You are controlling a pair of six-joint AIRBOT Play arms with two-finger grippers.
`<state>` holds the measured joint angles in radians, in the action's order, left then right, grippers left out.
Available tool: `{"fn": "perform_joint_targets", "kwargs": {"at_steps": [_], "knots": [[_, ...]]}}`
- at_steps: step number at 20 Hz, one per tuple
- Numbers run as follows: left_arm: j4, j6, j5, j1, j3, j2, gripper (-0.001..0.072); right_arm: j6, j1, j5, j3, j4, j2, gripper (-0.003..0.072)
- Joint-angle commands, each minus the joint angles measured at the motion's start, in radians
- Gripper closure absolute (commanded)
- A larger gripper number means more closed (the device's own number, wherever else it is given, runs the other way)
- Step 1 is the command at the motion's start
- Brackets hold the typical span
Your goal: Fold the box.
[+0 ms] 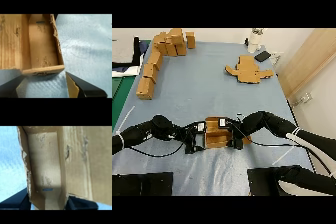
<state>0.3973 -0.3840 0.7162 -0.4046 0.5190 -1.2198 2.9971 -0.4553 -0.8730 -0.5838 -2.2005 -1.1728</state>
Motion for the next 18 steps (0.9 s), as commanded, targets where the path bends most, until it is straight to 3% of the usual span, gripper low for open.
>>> {"fn": "perform_joint_targets", "kwargs": {"at_steps": [1,7,12,18], "knots": [[0.019,0.015,0.026,-0.001,0.002,0.0,0.0006,0.004,0.0,0.0,-0.001,0.003,0.0,0.0223],[-0.043,0.016,0.017,-0.008,0.002,0.0,0.0006,0.004,0.0,0.0,-0.001,0.003,0.0,0.0223],[-0.061,0.063,-0.11,-0.06,0.002,0.0,0.0006,0.004,0.0,0.0,-0.001,0.003,0.0,0.0223],[-0.058,0.071,-0.13,-0.071,0.002,-0.001,0.0006,0.004,0.0,0.0,-0.001,0.003,0.0,0.0223]]}}
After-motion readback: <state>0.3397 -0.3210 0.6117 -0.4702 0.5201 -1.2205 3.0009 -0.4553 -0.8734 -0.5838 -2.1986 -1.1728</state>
